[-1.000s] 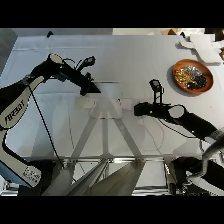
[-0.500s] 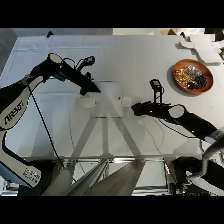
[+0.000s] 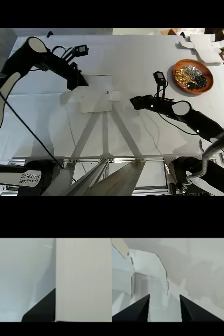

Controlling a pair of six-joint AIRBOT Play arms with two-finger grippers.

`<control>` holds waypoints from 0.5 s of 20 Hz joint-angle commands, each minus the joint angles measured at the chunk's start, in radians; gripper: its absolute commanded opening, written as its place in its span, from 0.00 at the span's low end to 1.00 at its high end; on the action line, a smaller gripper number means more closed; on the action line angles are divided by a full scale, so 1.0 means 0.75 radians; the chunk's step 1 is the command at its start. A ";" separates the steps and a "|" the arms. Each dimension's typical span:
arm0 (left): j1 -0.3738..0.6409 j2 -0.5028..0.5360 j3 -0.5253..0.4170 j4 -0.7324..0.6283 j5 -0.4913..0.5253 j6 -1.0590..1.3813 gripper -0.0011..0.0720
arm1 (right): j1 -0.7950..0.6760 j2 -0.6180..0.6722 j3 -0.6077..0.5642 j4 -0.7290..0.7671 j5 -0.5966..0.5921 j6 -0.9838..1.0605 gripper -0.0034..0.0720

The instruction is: Fold the box and place the chain.

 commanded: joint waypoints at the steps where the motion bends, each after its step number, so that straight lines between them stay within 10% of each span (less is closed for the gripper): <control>1: 0.025 0.130 -0.001 -0.034 -0.079 -0.094 0.01 | -0.074 0.184 0.006 -0.079 -0.010 0.004 0.59; 5: 0.006 0.293 -0.068 -0.087 -0.087 -0.115 0.01 | -0.352 0.432 0.006 -0.219 -0.007 0.040 0.57; 10: 0.006 0.476 -0.527 -0.304 0.276 0.148 0.02 | -0.658 0.543 0.006 -0.219 0.053 0.064 0.57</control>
